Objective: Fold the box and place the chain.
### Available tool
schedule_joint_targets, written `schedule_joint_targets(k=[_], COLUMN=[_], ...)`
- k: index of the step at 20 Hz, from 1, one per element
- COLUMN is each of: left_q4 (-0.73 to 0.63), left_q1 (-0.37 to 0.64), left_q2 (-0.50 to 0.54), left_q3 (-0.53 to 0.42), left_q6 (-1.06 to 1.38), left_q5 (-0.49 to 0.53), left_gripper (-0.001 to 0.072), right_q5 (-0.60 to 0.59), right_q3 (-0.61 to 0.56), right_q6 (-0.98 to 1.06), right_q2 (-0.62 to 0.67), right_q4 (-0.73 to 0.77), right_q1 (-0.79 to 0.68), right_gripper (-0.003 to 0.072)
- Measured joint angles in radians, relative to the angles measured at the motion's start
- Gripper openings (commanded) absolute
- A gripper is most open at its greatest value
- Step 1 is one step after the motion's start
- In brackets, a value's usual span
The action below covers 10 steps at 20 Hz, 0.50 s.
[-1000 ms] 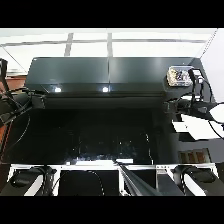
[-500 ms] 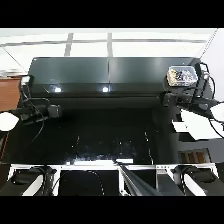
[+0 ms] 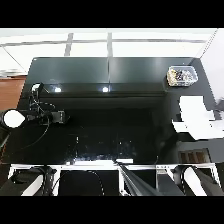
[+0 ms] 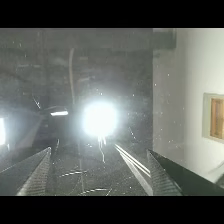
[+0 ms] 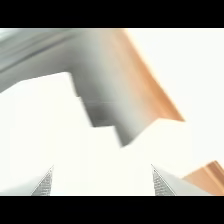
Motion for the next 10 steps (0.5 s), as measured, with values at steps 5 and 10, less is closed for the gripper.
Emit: schedule_joint_targets(k=[5,10], left_q4=[0.0,-0.005], left_q1=[0.0,0.0], left_q2=[-0.002,-0.002], left_q3=[0.0,0.0], left_q6=[0.0,0.0], left_q5=[-0.003,0.0], left_gripper=[0.0703,0.0703], right_q5=[0.169,0.492], right_q3=[0.27,0.584], right_q6=[-0.264,-0.613], right_q2=[-0.346,-0.702], right_q4=[0.301,0.555], right_q1=[-0.399,-0.441], right_gripper=[0.072,0.072])
